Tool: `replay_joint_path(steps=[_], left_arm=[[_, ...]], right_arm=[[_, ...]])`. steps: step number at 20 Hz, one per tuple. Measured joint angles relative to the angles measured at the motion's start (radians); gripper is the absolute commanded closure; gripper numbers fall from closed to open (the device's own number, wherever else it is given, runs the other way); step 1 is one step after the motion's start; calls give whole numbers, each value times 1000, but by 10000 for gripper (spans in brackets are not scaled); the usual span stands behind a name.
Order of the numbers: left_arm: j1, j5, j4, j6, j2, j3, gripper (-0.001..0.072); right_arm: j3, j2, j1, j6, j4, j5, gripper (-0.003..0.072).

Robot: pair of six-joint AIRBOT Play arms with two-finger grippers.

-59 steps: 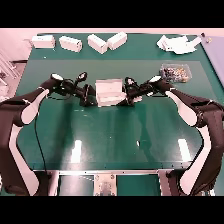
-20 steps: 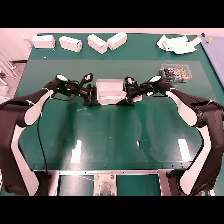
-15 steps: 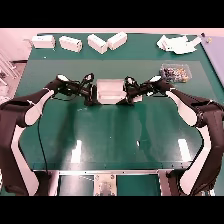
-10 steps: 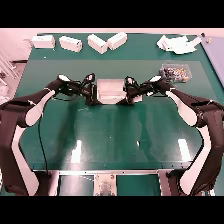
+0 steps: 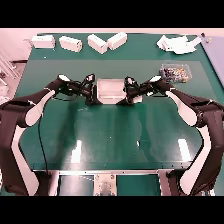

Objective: Fold the box and place the chain.

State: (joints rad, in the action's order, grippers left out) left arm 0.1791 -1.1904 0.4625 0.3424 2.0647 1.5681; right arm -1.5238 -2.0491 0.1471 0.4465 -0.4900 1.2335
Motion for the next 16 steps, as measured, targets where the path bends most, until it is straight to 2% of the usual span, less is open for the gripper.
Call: replay_joint_path(steps=[16], left_arm=[[0,-19,7,6,0,0,331]], right_arm=[[0,0,0,0,0,0,123]])
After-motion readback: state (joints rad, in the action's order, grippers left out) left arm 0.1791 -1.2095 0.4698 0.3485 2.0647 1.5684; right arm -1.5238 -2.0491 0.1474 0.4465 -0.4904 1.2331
